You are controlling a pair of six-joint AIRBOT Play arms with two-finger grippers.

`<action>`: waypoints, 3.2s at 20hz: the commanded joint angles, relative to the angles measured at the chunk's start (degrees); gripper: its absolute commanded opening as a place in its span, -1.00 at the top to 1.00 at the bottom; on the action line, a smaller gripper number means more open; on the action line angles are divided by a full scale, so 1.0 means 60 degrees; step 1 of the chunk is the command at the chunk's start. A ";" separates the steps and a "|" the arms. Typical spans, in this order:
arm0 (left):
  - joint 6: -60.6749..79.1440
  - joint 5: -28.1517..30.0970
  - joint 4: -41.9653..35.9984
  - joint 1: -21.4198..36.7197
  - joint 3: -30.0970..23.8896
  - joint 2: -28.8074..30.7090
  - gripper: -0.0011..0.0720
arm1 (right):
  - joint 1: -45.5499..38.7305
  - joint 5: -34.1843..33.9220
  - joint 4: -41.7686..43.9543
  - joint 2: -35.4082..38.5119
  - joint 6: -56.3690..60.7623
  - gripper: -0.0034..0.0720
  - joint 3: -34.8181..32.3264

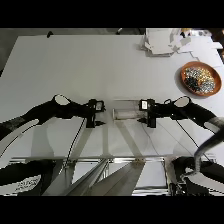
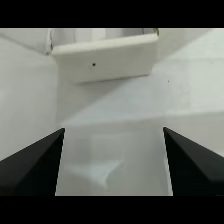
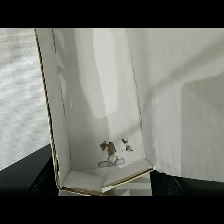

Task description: Fold the box and place the chain.

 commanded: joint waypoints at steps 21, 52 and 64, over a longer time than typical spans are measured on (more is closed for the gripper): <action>-0.0481 0.0051 -0.0663 -0.0721 0.1195 -0.1392 -0.92 | -0.0004 0.0000 0.0000 0.0004 0.0000 -0.16 0.0000; -0.1104 -0.0994 -0.0240 -0.0386 0.1195 -0.1392 -0.94 | -0.0004 0.0000 0.0000 0.0004 0.0000 -0.16 0.0000; -0.1042 -0.1337 -0.0022 0.0029 0.1191 -0.1384 -0.96 | -0.0004 0.0000 0.0000 0.0004 0.0000 -0.16 0.0000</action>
